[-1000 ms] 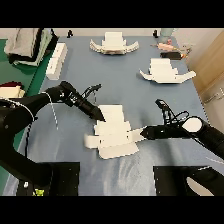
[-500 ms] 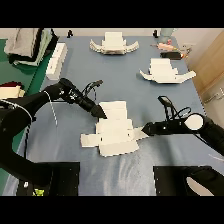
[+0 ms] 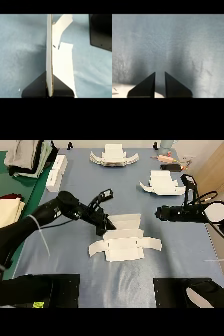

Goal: Fold the box.

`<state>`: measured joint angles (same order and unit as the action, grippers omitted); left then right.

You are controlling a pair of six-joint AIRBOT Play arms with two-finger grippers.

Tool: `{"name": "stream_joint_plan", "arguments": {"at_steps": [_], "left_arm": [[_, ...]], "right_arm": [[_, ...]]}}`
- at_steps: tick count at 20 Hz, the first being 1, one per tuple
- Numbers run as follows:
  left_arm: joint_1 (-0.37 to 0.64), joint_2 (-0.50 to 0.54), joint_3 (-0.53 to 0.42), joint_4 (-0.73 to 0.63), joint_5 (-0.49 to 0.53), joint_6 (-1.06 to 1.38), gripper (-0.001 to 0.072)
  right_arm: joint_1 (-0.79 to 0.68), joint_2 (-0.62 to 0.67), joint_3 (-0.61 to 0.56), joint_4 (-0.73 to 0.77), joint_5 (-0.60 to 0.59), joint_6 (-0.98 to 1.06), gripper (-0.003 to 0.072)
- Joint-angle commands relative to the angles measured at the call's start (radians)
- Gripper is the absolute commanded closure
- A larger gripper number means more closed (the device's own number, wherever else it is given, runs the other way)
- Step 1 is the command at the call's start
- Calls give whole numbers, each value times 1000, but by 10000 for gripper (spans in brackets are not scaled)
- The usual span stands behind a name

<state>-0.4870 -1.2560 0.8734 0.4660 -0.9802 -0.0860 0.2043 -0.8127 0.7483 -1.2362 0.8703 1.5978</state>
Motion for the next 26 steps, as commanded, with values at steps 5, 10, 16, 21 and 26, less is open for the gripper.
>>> {"name": "stream_joint_plan", "arguments": {"at_steps": [5, 10, 16, 21, 26], "left_arm": [[-248, 223, -287, -99, 542, 200, 700], [-291, 222, -340, -114, 587, 233, 700], [-293, 221, -341, -114, 578, 237, 699], [-293, 220, -341, -114, 496, 311, 698], [-292, 219, -341, -114, 493, 311, 697]], "right_arm": [[-3, -48, 31, 7, 0, 14, 546], [5, -69, 30, 21, -5, 11, 546], [16, -73, 31, 21, -19, 6, 546], [16, -73, 31, 25, -19, 6, 546], [16, -73, 30, 29, -18, 6, 546]]}}
